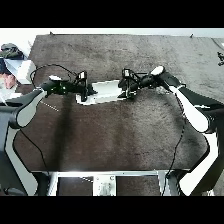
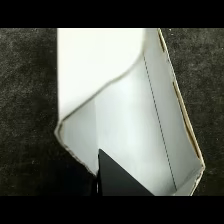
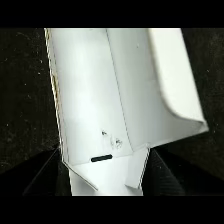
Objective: Fold the box and place the chain.
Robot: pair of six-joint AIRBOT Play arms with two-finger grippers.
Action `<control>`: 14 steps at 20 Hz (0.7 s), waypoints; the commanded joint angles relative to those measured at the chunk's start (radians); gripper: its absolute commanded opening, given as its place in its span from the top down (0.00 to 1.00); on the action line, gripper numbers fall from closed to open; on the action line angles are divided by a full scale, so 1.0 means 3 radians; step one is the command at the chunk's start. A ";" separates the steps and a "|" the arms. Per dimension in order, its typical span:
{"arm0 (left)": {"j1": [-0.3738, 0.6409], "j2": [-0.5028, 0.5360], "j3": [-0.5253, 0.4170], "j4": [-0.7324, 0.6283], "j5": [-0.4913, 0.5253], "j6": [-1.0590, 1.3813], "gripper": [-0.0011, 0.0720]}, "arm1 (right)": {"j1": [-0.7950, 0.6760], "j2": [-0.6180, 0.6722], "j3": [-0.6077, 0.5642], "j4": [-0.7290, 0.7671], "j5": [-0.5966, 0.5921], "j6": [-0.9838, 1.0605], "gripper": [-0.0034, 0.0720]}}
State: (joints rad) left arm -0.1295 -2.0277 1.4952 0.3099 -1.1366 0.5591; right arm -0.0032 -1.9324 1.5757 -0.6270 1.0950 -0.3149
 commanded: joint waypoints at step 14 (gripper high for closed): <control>-0.0003 0.0003 -0.0001 -0.0015 0.0206 0.0000 0.97 | 0.0031 -0.0418 0.0317 0.0070 0.0488 0.0127 0.07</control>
State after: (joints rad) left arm -0.1314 -2.0277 1.4948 0.3077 -1.0813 0.5602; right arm 0.0017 -2.0415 1.6695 -0.6106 1.2339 -0.2871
